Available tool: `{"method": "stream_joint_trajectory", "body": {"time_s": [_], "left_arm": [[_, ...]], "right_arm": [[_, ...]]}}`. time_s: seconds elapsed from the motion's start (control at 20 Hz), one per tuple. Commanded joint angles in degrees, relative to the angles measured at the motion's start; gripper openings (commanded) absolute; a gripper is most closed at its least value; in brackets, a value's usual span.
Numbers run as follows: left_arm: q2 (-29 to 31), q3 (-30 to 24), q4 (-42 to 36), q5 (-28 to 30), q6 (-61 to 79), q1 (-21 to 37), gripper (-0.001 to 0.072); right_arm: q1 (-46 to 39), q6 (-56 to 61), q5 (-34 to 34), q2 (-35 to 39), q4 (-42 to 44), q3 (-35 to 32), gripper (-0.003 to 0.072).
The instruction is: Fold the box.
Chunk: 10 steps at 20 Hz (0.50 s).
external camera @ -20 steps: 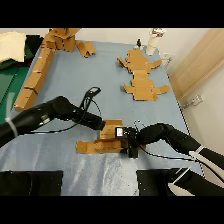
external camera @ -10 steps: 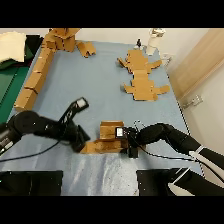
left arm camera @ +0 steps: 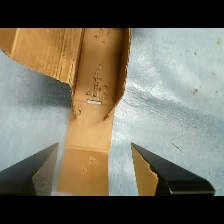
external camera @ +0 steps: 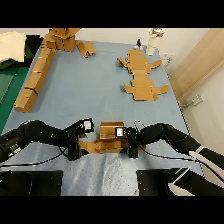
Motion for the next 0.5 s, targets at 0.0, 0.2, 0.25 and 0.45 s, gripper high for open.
{"method": "stream_joint_trajectory", "body": {"time_s": [0.0,0.2,0.25,0.45], "left_arm": [[-3.85,-0.17,-5.75,1.2,9.51,-0.11,0.0688],[-6.19,-0.17,-7.21,1.07,10.45,-1.42,0.0687],[-6.67,-0.17,-7.21,1.33,10.45,-2.19,0.0688],[-8.22,-0.17,-7.52,6.29,10.38,-4.79,0.0687]], "right_arm": [[0.0,0.02,0.0,-0.02,0.0,-0.04,0.0503],[0.0,0.02,0.0,-0.02,0.0,-0.04,0.0504],[-0.02,0.02,0.0,-0.02,0.0,-0.04,0.0504],[0.0,0.02,0.0,-0.02,0.0,-0.04,0.0503]]}}
